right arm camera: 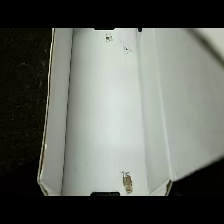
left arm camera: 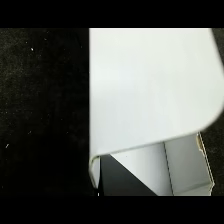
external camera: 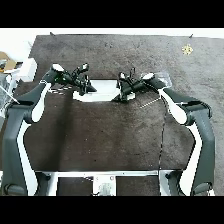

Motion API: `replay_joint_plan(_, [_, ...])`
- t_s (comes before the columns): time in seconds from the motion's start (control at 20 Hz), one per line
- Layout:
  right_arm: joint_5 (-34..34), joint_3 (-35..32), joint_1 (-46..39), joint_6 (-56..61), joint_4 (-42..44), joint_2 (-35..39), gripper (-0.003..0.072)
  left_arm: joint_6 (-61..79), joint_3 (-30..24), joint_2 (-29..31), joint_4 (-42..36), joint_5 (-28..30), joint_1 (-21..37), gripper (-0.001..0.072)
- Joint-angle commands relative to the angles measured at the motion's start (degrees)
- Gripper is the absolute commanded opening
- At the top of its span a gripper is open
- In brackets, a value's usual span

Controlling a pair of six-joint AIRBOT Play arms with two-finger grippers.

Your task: Fold the box and place the chain.

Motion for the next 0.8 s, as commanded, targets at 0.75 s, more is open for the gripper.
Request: replay_joint_plan(0.75, [0.02, 0.07, 0.02, 0.04, 0.02, 0.00, 0.0304, -0.11, 0.02, -0.02, -0.83, -0.15, -0.02, 0.0233])
